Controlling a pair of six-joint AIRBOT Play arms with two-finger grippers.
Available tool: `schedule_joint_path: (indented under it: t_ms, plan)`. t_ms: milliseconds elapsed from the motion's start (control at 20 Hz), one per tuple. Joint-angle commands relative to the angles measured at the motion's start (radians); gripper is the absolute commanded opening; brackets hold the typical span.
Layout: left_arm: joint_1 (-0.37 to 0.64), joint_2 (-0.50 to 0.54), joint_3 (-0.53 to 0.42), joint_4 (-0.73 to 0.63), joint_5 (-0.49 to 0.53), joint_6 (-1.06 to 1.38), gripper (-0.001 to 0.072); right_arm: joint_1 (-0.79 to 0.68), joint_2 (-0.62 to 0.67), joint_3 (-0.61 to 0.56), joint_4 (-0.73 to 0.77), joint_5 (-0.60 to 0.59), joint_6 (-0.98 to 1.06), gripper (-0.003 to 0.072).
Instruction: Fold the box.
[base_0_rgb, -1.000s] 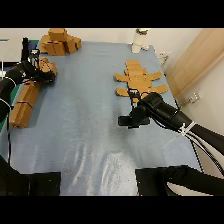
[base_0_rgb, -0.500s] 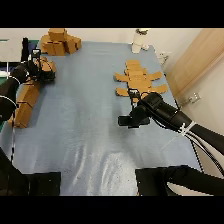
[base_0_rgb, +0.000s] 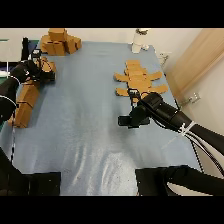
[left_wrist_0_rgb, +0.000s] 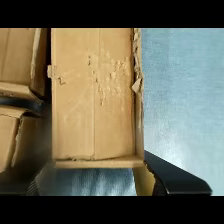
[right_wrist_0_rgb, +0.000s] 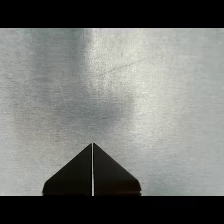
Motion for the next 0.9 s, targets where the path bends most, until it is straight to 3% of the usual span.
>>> schedule_joint_path:
  t_ms: [0,150,450,550,600,650,700,850]
  plan:
    - [0.001,0.015,0.014,0.001,-0.056,0.002,0.0669,0.000,0.000,0.001,0.000,0.001,0.000,0.0007]
    - [-0.001,0.037,0.065,0.000,-0.171,-0.003,0.0669,0.000,0.000,0.001,0.000,0.001,0.000,0.0006]
    - [-0.008,0.098,0.227,-0.016,-0.562,-0.062,0.0667,0.000,0.000,0.001,0.000,0.001,0.000,0.0006]
    - [-0.007,0.145,0.235,-0.078,-0.624,-0.072,0.0650,0.000,0.000,0.001,-0.001,0.001,0.000,0.0006]
    - [-0.008,0.169,0.235,-0.126,-0.642,-0.075,0.0508,0.000,0.000,0.001,-0.001,0.001,0.000,0.0006]
    - [-0.008,0.191,0.235,-0.169,-0.658,-0.074,0.0206,0.000,0.000,0.001,-0.001,0.001,0.000,0.0006]
    - [-0.008,0.214,0.234,-0.211,-0.676,-0.069,0.0013,0.000,0.000,0.001,-0.001,0.001,0.000,0.0007]
    - [-0.055,0.281,0.222,-0.240,-0.750,-0.063,0.0011,0.000,0.000,0.001,-0.001,0.001,0.000,0.0006]
